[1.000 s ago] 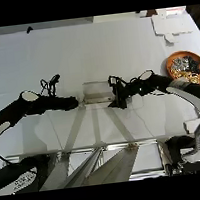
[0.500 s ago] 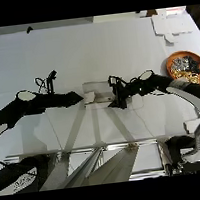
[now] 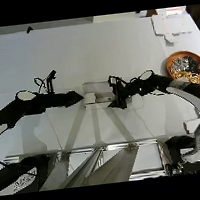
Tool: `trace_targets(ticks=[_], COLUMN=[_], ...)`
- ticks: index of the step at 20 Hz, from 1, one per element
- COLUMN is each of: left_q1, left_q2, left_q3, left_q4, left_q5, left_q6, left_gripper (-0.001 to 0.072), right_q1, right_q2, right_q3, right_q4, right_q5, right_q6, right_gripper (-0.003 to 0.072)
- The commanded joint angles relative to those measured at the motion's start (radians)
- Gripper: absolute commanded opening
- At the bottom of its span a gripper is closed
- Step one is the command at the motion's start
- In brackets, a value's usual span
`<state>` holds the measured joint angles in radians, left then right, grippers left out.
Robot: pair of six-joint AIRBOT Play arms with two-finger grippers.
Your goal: Fold the box and place the chain.
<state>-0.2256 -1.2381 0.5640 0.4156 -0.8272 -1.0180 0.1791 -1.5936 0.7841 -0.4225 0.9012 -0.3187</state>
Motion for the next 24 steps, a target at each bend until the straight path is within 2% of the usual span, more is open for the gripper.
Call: trace_targets(ticks=[1, 5, 11, 16, 24], left_q1=[-0.001, -0.012, -0.079, -0.082, -0.082], left_q2=[0.001, 0.001, -0.012, -0.011, -0.011], left_q3=[-0.001, -0.001, -0.001, 0.0, 0.008], left_q4=[-0.023, -0.124, -0.102, 0.038, 0.072], left_q5=[-0.007, 0.009, 0.055, 0.066, 0.105], left_q6=[0.001, 0.056, 0.058, 0.067, 0.068], left_gripper=[0.0299, 0.0298, 0.0298, 0.0298, 0.0277], right_q1=[0.0, 0.0, 0.0, 0.0, 0.0], right_q2=[0.0, 0.0, 0.0, 0.0, 0.0], right_q3=[0.0, 0.0, 0.0, 0.0, 0.0], right_q4=[0.0, 0.0, 0.0, 0.0, 0.0], right_q5=[0.0, 0.001, 0.0, 0.0, 0.0], right_q6=[0.0, 0.0, 0.0, 0.0, 0.0], right_gripper=[0.0461, 0.0461, 0.0461, 0.0461, 0.0461])
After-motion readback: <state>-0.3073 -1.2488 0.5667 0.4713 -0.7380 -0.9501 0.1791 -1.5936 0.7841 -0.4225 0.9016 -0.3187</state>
